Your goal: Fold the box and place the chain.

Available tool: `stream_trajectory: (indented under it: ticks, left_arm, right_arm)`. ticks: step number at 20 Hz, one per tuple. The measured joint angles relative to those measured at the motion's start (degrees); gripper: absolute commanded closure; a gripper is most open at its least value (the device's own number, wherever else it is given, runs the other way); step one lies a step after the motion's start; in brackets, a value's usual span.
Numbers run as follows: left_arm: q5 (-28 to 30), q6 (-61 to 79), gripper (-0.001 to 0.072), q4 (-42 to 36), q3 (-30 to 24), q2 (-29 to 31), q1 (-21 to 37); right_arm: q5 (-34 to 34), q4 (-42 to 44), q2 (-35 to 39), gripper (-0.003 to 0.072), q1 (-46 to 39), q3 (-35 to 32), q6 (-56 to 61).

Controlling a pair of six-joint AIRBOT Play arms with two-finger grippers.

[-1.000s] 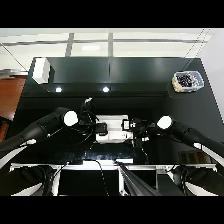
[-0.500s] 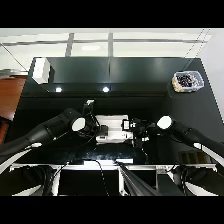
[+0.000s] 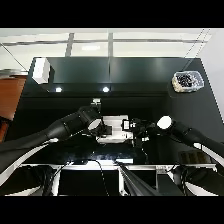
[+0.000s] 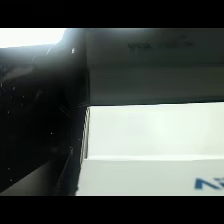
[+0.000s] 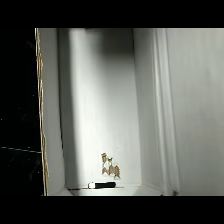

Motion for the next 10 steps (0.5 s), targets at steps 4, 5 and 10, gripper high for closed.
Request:
stream_trajectory:
  ticks: [4,5,10]
  left_arm:
    - [-0.79,-3.19,0.0357,-0.55,0.55,-0.85,-0.20]
    - [-0.92,-3.63,0.0357,-0.59,0.63,-0.96,-0.22]
    - [-1.53,-4.81,0.0371,-0.81,0.72,-1.68,-0.24]
  right_arm:
    - [-0.02,-0.02,0.00,0.0423,0.00,0.00,0.00]
    - [-0.02,-0.02,-0.02,0.0423,0.00,0.00,0.00]
    - [-0.07,-0.02,0.00,0.0423,0.00,0.00,0.00]
